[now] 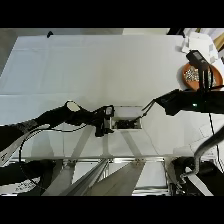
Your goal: Fold the box and place the chain.
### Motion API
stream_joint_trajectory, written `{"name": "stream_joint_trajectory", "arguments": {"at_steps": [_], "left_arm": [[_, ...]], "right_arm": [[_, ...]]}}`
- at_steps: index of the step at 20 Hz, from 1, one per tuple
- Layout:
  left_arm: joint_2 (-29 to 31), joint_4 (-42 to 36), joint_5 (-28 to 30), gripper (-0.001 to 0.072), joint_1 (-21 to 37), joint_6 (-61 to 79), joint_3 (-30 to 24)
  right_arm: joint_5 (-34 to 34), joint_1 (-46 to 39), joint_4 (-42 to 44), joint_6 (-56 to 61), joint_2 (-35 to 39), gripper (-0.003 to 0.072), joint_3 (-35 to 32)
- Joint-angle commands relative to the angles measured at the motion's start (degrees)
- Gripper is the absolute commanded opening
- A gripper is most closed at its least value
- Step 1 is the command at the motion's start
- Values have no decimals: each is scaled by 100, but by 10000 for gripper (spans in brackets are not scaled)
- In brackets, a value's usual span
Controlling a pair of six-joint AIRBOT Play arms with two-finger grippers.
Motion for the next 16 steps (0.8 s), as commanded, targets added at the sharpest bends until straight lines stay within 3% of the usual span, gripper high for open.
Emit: {"name": "stream_joint_trajectory", "arguments": {"at_steps": [1,9,16], "left_arm": [[4,2,0,390,4,2,-2],[4,2,0,390,2,2,-2],[4,2,0,390,2,2,-2]], "right_arm": [[284,7,992,-267,76,20,4],[190,9,2459,-938,-68,20,4],[-431,1067,1082,-1073,-1209,21,-2]]}}
